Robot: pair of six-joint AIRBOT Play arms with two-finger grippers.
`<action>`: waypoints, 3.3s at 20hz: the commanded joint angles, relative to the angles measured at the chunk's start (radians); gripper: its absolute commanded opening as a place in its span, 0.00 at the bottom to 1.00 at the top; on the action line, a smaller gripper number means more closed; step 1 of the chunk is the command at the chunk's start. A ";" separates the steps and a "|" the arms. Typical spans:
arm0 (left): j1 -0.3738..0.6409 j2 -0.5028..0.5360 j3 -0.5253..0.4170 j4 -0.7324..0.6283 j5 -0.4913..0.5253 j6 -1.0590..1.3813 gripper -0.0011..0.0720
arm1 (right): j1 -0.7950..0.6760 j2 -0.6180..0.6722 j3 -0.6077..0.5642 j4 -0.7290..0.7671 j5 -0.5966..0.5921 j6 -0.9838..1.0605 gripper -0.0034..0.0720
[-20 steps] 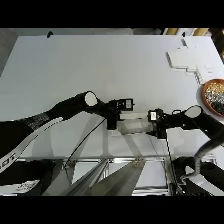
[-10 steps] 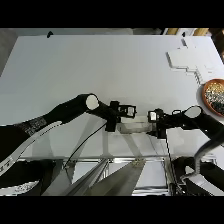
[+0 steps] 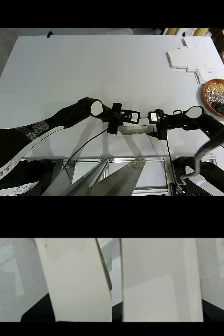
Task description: Fold the box and place the chain.
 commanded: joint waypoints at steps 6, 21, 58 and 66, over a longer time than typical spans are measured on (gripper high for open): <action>-0.001 -0.001 0.000 0.058 -0.013 -0.018 0.02 | 0.000 -0.010 0.000 -0.060 0.002 0.053 0.92; 0.001 0.000 0.000 0.059 -0.015 -0.018 0.03 | 0.000 -0.019 -0.022 0.004 -0.034 0.053 0.69; 0.012 -0.031 0.043 0.077 -0.054 -0.015 0.02 | 0.029 -0.049 -0.022 0.061 -0.026 -0.017 0.77; 0.012 -0.031 0.043 0.077 -0.056 -0.018 0.03 | 0.071 -0.066 -0.022 0.032 -0.062 0.019 0.67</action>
